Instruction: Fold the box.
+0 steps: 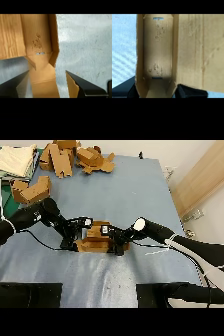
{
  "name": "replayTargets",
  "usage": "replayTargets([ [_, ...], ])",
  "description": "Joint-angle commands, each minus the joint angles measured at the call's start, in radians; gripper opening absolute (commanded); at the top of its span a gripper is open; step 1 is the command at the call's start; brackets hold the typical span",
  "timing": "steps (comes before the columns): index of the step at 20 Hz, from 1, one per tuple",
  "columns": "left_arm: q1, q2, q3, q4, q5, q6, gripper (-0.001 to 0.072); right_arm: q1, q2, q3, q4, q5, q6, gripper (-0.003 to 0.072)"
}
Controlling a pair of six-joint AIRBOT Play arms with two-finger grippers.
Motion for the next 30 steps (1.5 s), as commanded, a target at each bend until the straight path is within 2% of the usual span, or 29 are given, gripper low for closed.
replayTargets([
  [1, -0.043, 0.000, -0.001, -0.010, 0.026, -0.015, 0.0644, 0.000, 0.000, 0.001, 0.000, 0.000, 0.000, 0.0550],
  [2, -0.051, 0.000, -0.001, -0.010, 0.029, -0.015, 0.0447, 0.000, 0.000, 0.001, 0.000, 0.000, 0.000, 0.0550],
  [3, -0.057, 0.000, -0.001, -0.010, 0.031, -0.015, 0.0397, 0.000, 0.000, 0.001, 0.000, 0.000, 0.000, 0.0550],
  [10, -0.066, -0.047, -0.001, -0.009, 0.047, -0.014, 0.0384, 0.000, 0.000, 0.001, 0.000, 0.000, 0.000, 0.0550],
  [11, -0.068, -0.053, -0.001, -0.003, 0.049, -0.013, 0.0199, 0.000, 0.000, 0.001, 0.000, 0.000, 0.000, 0.0550],
  [12, -0.069, -0.054, -0.001, 0.003, 0.051, -0.006, 0.0116, 0.000, 0.000, 0.001, 0.000, 0.000, 0.000, 0.0550],
  [15, -0.069, -0.053, 0.000, 0.002, 0.072, -0.006, 0.0116, 0.000, 0.000, 0.001, 0.000, 0.000, 0.000, 0.0550],
  [17, -0.069, -0.054, 0.000, 0.002, 0.078, -0.002, 0.0012, 0.000, 0.000, 0.001, 0.000, 0.000, 0.000, 0.0550],
  [22, -0.075, -0.054, 0.000, -0.010, 0.100, -0.003, 0.0011, 0.000, 0.000, 0.001, 0.000, 0.000, 0.000, 0.0550],
  [30, -0.151, -0.054, 0.000, -0.011, 0.166, -0.003, 0.0011, 0.000, 0.000, 0.001, 0.000, 0.000, 0.000, 0.0550],
])
